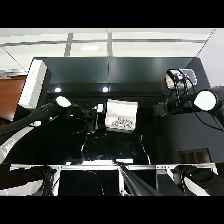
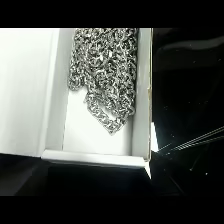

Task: Fold the box and place the chain.

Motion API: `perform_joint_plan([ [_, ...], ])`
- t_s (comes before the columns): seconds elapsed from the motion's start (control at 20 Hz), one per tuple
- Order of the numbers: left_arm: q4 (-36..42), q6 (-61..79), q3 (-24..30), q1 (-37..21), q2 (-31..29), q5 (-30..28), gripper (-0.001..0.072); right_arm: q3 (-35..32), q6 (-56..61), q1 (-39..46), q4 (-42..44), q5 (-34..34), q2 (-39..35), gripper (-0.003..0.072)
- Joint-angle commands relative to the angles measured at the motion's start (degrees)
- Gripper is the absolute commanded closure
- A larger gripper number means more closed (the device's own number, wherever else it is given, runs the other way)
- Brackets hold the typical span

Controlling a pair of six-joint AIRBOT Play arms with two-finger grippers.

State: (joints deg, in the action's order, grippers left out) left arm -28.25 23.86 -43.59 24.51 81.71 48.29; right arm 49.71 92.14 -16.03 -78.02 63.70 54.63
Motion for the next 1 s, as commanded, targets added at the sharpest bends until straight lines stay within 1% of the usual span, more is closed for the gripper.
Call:
perform_joint_plan([
  [0.0,0.1,0.2,0.0,0.3,0.0,0.3,0.0001,0.0,0.0,0.0,0.0,-0.2,0.0,0.0368],
  [0.2,0.0,0.2,0.0,0.5,0.0,2.3,0.0009,0.0,0.0,0.0,0.1,-1.3,0.0,0.0368],
  [0.25,0.3,0.1,0.0,0.5,0.0,2.0,0.004,0.0,0.0,0.0,0.1,-1.7,0.0,0.0368],
  [0.3,0.7,-0.3,0.0,0.5,0.0,1.4,0.011,0.0,0.0,0.0,0.5,-2.4,0.0,0.0368],
  [0.35,0.7,-0.3,0.0,0.5,0.0,1.4,0.0196,0.0,0.0,0.0,1.2,-3.2,0.0,0.0368],
  [0.4,0.7,-0.3,0.0,0.5,0.0,1.4,0.0249,-0.1,0.0,-0.1,2.4,-4.5,0.2,0.0366],
  [0.45,0.7,-0.3,0.0,0.5,0.0,1.4,0.0249,-0.3,0.3,-0.1,4.5,-6.5,0.5,0.0334],
  [0.5,0.7,-0.3,0.0,0.5,0.0,1.4,0.0249,-0.5,1.0,-0.1,7.6,-8.3,1.1,0.0142],
  [0.55,0.7,-0.3,0.0,0.5,0.0,1.4,0.0249,-0.5,1.0,-0.1,10.2,-9.9,2.2,0.0089],
  [0.7,0.7,-0.3,0.0,0.5,0.0,1.4,0.0249,-0.5,0.8,-0.1,16.9,-19.1,7.2,0.0089],
  [0.8,0.7,-0.3,0.0,0.5,0.0,1.4,0.0249,-0.5,-2.4,-0.5,24.0,-24.9,11.5,0.009],
  [0.85,0.7,-0.3,0.0,0.5,0.0,1.4,0.0249,-0.5,-5.1,-0.8,26.9,-26.4,13.6,0.009],
  [0.95,0.7,-0.3,0.0,0.5,0.0,1.4,0.0249,-0.5,-9.7,-1.3,28.5,-26.2,16.4,0.009],
])
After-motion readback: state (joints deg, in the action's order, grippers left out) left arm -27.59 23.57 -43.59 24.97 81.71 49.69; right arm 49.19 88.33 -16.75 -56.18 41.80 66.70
